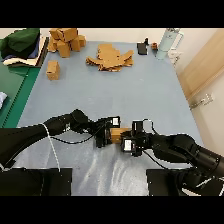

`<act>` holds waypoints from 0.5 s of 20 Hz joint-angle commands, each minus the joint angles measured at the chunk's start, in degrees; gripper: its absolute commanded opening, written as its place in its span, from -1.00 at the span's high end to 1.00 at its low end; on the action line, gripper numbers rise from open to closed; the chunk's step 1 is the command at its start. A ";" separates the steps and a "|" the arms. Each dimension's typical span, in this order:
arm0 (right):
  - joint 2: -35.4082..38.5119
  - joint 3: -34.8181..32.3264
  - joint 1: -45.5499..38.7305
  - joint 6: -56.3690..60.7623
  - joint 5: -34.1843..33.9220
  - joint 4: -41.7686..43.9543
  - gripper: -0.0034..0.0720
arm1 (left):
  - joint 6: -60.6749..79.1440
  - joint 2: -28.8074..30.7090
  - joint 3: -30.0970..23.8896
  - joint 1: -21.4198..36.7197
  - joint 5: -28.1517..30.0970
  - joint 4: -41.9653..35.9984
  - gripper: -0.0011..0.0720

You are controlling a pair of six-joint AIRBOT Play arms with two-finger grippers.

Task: Fold the box.

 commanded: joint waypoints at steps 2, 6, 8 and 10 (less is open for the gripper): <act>-0.22 -1.03 0.00 0.02 -1.38 2.10 0.65 | -0.04 0.02 -0.02 0.00 0.07 0.04 -0.65; -1.16 -1.18 0.00 0.02 -1.53 2.54 0.65 | -0.04 0.02 0.00 0.00 0.07 0.04 -0.65; -1.29 -1.16 0.00 0.00 -1.49 3.04 0.65 | -0.04 0.02 0.00 0.00 0.07 0.04 -0.65; -0.61 -0.96 0.00 0.02 -0.74 3.04 0.64 | -0.04 0.02 0.00 0.00 0.07 0.04 -0.65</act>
